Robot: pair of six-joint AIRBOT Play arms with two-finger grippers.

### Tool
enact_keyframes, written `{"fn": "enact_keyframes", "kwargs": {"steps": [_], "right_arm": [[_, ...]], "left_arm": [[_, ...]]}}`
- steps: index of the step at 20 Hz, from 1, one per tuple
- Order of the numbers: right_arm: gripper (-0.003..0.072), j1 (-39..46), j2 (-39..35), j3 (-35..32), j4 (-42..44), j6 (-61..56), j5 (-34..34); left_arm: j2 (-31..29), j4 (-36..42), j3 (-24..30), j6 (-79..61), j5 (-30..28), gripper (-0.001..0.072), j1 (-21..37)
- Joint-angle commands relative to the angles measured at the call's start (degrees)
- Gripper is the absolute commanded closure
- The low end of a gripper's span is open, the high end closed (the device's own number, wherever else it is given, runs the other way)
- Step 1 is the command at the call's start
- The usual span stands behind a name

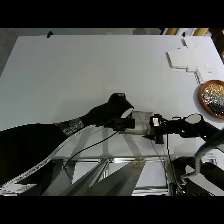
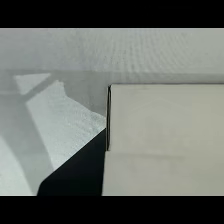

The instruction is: Fold the box and place the chain.

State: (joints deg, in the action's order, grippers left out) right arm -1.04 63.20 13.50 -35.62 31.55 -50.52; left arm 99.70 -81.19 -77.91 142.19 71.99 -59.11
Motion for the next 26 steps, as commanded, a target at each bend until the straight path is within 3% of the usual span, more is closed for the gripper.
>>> {"fn": "enact_keyframes", "kwargs": {"steps": [1, 3, 6, 9, 11, 16, 17, 19, 20, 26], "right_arm": [[0.0346, 0.0, 0.0, 0.1, 0.0, 0.0, 0.0], [0.0346, 0.0, 0.0, 0.1, 0.0, 0.0, 0.0], [0.0346, 0.0, 0.0, 0.1, 0.0, 0.0, 0.0], [0.0346, 0.0, 0.0, 0.1, -0.1, 0.0, 0.0], [0.0346, 0.0, 0.0, 0.1, -0.1, 0.0, 0.0], [0.0346, 0.0, 0.0, 0.1, -0.1, 0.0, 0.0], [0.0346, 0.0, 0.0, 0.1, -0.1, 0.0, 0.0], [0.0346, 0.0, 0.0, 0.1, -0.1, 0.0, 0.0], [0.0346, 0.0, 0.0, 0.1, -0.1, 0.0, 0.0], [0.0346, 0.0, 0.0, 0.1, -0.1, 0.0, 0.0]], "left_arm": [[0.8, 0.1, 0.0, 0.9, 0.7, 0.0707, -0.4], [0.9, 0.1, 0.0, 0.9, 1.1, 0.0706, -0.4], [0.8, 0.6, 0.0, 0.8, 1.1, 0.0554, -0.4], [0.8, 0.6, 0.0, 0.8, 1.2, 0.058, -0.3], [0.8, 0.6, 0.0, 0.8, 1.1, 0.0695, -0.3], [0.8, 0.7, 0.0, 0.7, 1.1, 0.0694, 0.1], [0.7, 1.4, 0.0, 0.3, 1.2, 0.0626, 0.3], [0.0, 3.6, 0.0, -1.9, 1.1, 0.0384, 1.3], [-0.6, 4.5, 0.0, -3.4, 1.1, 0.0307, 1.9], [-8.4, 6.6, 0.0, -19.7, 6.6, 0.0294, 7.6]]}}
